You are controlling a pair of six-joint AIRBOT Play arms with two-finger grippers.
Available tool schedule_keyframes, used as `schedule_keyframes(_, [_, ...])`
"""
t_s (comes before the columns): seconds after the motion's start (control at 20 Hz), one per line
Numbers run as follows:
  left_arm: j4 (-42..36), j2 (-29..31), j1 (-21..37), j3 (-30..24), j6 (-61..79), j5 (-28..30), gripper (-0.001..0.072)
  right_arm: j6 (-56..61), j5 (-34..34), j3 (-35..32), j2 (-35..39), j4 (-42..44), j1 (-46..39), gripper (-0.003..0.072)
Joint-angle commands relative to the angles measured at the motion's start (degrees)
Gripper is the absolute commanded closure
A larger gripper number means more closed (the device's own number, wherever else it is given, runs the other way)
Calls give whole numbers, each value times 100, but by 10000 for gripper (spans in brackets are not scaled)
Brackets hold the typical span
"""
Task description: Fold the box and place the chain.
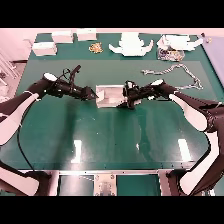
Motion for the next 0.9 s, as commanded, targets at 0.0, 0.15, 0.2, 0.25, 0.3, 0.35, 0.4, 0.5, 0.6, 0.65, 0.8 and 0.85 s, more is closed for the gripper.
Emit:
schedule_keyframes(0.0, [219, 72, -125, 17, -205, 389, 405, 0, 2, 0, 4, 0, -4, 103])
schedule_keyframes(0.15, [680, 142, -319, 118, -776, 619, 404, 0, 2, 0, 4, 0, -4, 103])
schedule_keyframes(0.2, [890, 142, -363, 205, -1034, 616, 404, 0, 2, 0, 4, 0, -4, 103])
schedule_keyframes(0.25, [1080, 142, -415, 293, -1224, 621, 405, 0, 2, 0, 4, 0, -4, 103])
schedule_keyframes(0.3, [1364, 142, -483, 411, -1506, 614, 405, 0, 2, 0, 4, 0, -4, 103])
schedule_keyframes(0.35, [1604, 142, -529, 520, -1829, 562, 405, 0, 2, 0, 4, 0, -4, 103])
schedule_keyframes(0.4, [1836, 142, -573, 612, -2159, 525, 405, 0, 2, 0, 4, 0, -4, 103])
schedule_keyframes(0.5, [2173, 142, -669, 763, -2479, 455, 405, 0, 2, 0, 4, 0, -4, 103])
schedule_keyframes(0.6, [2334, 142, -739, 846, -2691, 424, 405, 0, 2, 0, 4, 0, -4, 103])
schedule_keyframes(0.65, [2371, 142, -776, 857, -2796, 426, 405, 0, 2, 0, 4, 0, -4, 103])
schedule_keyframes(0.8, [2590, 140, -850, 857, -3171, 365, 405, 0, 2, 0, 4, 0, -4, 103])
schedule_keyframes(0.85, [2623, 140, -868, 857, -3176, 317, 404, 0, 4, 0, 4, 0, -4, 103])
